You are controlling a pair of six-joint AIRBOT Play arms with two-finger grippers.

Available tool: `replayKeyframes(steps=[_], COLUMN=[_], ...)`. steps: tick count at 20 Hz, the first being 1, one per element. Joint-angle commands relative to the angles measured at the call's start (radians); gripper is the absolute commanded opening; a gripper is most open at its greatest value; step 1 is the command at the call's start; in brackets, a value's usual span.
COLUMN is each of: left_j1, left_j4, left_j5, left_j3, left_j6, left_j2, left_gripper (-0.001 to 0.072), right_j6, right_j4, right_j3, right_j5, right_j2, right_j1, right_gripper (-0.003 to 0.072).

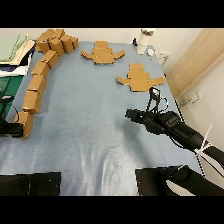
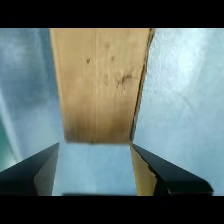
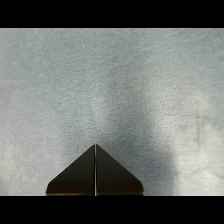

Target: Fold the box.

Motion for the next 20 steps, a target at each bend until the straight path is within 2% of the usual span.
replayKeyframes(steps=[1,2,4,5,6,7,8,9,11,13,17,20], left_j1=[-0.001,-0.001,-0.007,-0.033,-0.082,-0.145,-0.225,-0.302,-0.457,-0.573,-0.661,-0.661], left_j4=[0.020,0.011,-0.130,-0.215,-0.283,-0.332,-0.364,-0.377,-0.379,-0.380,-0.446,-0.548], left_j5=[-0.200,-0.208,-0.183,-0.164,-0.143,-0.122,-0.080,-0.034,0.061,0.106,0.135,0.151], left_j3=[0.121,0.159,0.218,0.239,0.251,0.256,0.259,0.262,0.278,0.323,0.438,0.485], left_j6=[-0.001,-0.011,-0.029,-0.029,-0.006,0.037,0.038,0.031,0.007,-0.038,-0.061,-0.047], left_j2=[0.056,0.080,0.113,0.111,0.103,0.089,0.068,0.041,-0.040,-0.161,-0.356,-0.417], left_gripper=[0.0702,0.0702,0.0700,0.0635,0.0290,0.0082,0.0041,0.0016,0.0015,0.0014,0.0015,0.0015], right_j6=[-0.044,-0.071,-0.173,-0.229,-0.282,-0.318,-0.351,-0.383,-0.430,-0.439,-0.475,-0.570], right_j4=[0.019,0.051,0.154,0.204,0.245,0.269,0.277,0.283,0.283,0.282,0.283,0.348], right_j3=[0.004,0.008,0.024,0.049,0.090,0.139,0.198,0.267,0.406,0.534,0.710,0.787], right_j5=[-0.010,-0.019,-0.021,-0.029,-0.045,-0.068,-0.092,-0.120,-0.190,-0.277,-0.401,-0.462], right_j2=[0.000,0.000,-0.008,-0.029,-0.065,-0.108,-0.159,-0.223,-0.348,-0.462,-0.610,-0.674], right_j1=[-0.001,-0.001,-0.001,-0.001,-0.001,-0.001,-0.001,-0.001,-0.001,-0.001,-0.001,-0.001], right_gripper=[0.0004,0.0004,0.0003,0.0004,0.0004,0.0004,0.0004,0.0004,0.0004,0.0004,0.0003,0.0003])
